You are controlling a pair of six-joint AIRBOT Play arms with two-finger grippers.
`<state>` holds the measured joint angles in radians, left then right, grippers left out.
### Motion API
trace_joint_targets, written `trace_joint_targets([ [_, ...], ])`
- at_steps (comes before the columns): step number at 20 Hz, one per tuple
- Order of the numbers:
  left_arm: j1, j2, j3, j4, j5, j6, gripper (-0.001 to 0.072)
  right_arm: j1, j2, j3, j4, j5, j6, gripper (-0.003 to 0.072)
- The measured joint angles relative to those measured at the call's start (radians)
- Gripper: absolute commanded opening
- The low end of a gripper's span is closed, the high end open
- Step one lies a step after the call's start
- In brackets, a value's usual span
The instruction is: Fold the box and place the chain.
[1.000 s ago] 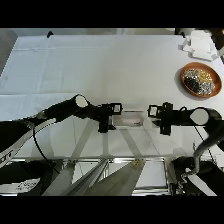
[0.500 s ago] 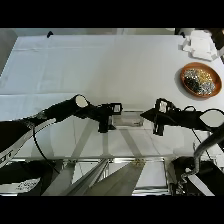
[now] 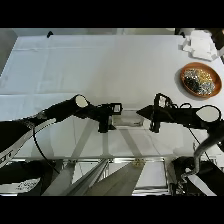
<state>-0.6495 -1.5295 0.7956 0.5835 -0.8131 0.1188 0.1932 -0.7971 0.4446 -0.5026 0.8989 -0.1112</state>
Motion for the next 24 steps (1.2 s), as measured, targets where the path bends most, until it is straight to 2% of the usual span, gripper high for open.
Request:
trace_joint_targets([
  [17, 0.001, -0.001, 0.001, -0.007, -0.008, -0.013, 0.0434, 0.0, 0.026, 0.0, -0.024, 0.047, -0.002, 0.002],
  [24, 0.001, 0.0, 0.001, -0.007, 0.031, -0.011, 0.0434, 0.0, 0.026, 0.0, -0.024, 0.048, -0.002, 0.002],
])
